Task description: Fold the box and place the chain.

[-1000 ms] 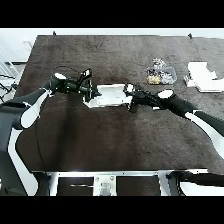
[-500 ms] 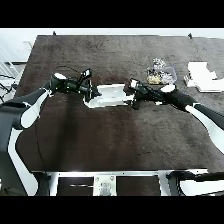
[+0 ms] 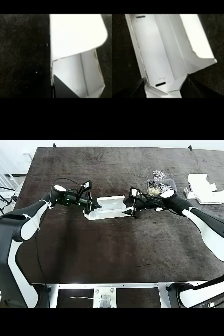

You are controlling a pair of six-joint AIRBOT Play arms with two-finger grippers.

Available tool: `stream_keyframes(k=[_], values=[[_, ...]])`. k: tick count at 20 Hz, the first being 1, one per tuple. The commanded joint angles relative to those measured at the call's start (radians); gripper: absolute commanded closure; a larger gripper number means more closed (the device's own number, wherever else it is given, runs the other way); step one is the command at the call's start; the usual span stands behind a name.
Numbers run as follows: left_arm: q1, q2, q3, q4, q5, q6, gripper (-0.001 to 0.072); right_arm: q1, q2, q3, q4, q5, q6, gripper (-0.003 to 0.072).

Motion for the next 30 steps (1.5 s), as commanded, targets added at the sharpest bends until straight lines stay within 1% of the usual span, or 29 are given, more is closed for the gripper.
stream_keyframes(k=[1,8,10,14,19,24,30], values=[[0.000,0.000,0.000,0.000,-0.004,-0.002,0.0691,-0.014,-0.043,0.057,-0.013,0.051,-0.001,0.0067],[0.000,0.000,0.000,0.000,-0.004,-0.003,0.0690,-0.028,-0.133,0.167,-0.049,0.164,0.026,0.0066],[0.000,0.000,0.000,0.000,-0.004,-0.002,0.0691,-0.032,-0.156,0.191,-0.047,0.218,0.031,0.0067],[0.000,0.000,0.000,-0.001,-0.005,-0.003,0.0690,-0.032,-0.166,0.201,-0.048,0.271,0.040,0.0067],[0.000,0.000,0.000,-0.001,-0.004,-0.002,0.0691,-0.026,-0.193,0.205,-0.044,0.278,0.040,0.0067],[0.000,0.000,0.000,-0.001,-0.003,-0.002,0.0690,-0.019,-0.259,0.261,-0.044,0.279,0.040,0.0067],[0.000,0.000,0.000,-0.002,-0.004,-0.002,0.0690,-0.002,-0.283,0.274,-0.063,0.283,0.032,0.0067]])
